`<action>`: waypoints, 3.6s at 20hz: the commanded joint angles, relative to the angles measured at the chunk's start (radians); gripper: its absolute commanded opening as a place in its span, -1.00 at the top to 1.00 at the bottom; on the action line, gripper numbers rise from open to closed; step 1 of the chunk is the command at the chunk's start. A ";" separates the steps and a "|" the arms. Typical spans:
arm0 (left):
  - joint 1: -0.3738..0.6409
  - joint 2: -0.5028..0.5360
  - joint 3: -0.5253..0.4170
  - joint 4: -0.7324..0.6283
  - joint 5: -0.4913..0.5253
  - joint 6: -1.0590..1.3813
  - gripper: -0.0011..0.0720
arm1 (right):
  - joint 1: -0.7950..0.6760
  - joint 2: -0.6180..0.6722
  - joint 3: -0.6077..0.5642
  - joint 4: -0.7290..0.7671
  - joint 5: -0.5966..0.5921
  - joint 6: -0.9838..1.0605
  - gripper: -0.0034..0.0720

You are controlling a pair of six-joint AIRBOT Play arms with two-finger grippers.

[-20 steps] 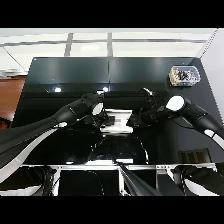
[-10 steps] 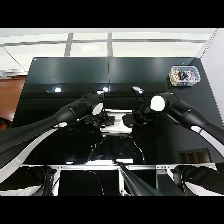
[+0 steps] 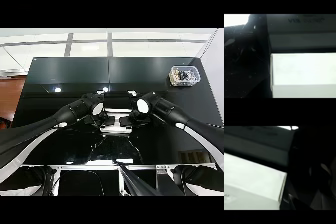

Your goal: Fold the box and place the chain.

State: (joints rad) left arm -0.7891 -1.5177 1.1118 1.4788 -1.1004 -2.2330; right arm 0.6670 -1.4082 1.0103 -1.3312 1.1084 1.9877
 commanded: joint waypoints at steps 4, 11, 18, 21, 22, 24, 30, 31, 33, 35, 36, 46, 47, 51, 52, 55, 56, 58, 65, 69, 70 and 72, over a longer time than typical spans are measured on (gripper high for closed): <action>0.000 0.000 0.001 0.001 0.000 0.000 0.89 | 0.058 -0.025 0.016 -0.169 0.040 0.248 -0.03; 0.000 0.000 0.001 0.001 0.000 0.000 0.89 | 0.082 -0.025 0.016 -0.162 -0.013 0.310 0.87; 0.000 0.000 0.001 0.001 0.000 0.000 0.89 | 0.082 -0.025 0.016 -0.145 0.017 0.308 0.38; 0.000 0.000 0.001 0.001 0.000 0.000 0.89 | 0.082 -0.027 0.016 -0.143 0.018 0.307 0.38; 0.000 0.000 0.001 0.001 0.000 0.000 0.89 | 0.082 -0.029 0.015 -0.143 0.017 0.305 0.38; 0.000 0.000 0.001 0.001 0.000 0.000 0.89 | 0.082 -0.040 0.015 -0.130 0.017 0.304 0.39; 0.000 0.000 0.001 0.001 0.000 0.000 0.89 | 0.085 -0.050 0.016 -0.127 0.013 0.286 0.88; 0.000 0.000 0.001 0.001 0.000 0.000 0.89 | 0.085 -0.046 0.016 -0.136 0.014 0.286 0.87; 0.000 0.000 0.001 0.001 -0.001 0.000 0.89 | 0.085 -0.024 0.016 -0.155 0.014 0.285 0.50; 0.000 0.000 0.001 0.001 -0.001 0.000 0.89 | 0.083 0.014 0.016 -0.169 0.021 0.260 0.13; 0.000 0.000 0.001 0.001 -0.001 0.000 0.89 | 0.083 0.039 0.016 -0.169 0.026 0.238 0.13; 0.000 0.000 0.001 0.001 -0.003 0.000 0.89 | 0.048 0.377 0.009 -0.794 0.240 0.165 0.15; 0.000 0.000 0.001 0.001 -0.003 0.000 0.89 | 0.005 0.377 -0.006 -0.858 0.232 0.165 0.15; 0.000 0.000 0.001 0.001 0.000 0.000 0.89 | -0.266 0.376 -0.086 -0.846 0.027 0.195 0.14; 0.000 0.000 0.001 0.001 0.000 0.000 0.89 | -0.336 0.376 -0.109 -0.830 -0.048 0.225 -0.03; 0.000 0.000 0.001 0.001 0.000 0.000 0.89 | -0.510 0.352 -0.127 -0.668 -0.239 0.217 -0.98; 0.000 0.000 0.001 0.001 -0.001 0.000 0.89 | -0.555 0.340 -0.127 -0.592 -0.284 0.204 -0.98; 0.000 0.000 0.001 0.001 -0.001 0.000 0.89 | -0.603 0.314 -0.127 -0.510 -0.328 0.194 -0.98; 0.000 0.000 0.001 0.001 -0.004 0.000 0.89 | -0.632 0.193 -0.048 -0.501 -0.330 0.117 -0.98; 0.000 0.000 0.001 0.001 -0.013 0.001 0.89 | -0.686 0.081 0.132 -0.463 -0.279 0.078 -0.98; 0.000 0.000 0.001 0.001 -0.013 0.001 0.89 | -0.698 0.047 0.186 -0.428 -0.253 0.056 -0.98; 0.000 0.000 0.001 0.001 -0.019 0.001 0.89 | -0.723 -0.027 0.298 -0.358 -0.200 0.024 -0.98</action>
State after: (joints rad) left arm -0.7891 -1.5177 1.1122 1.4796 -1.1114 -2.2326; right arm -0.0219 -1.3457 1.1713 -1.7767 0.8417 2.0647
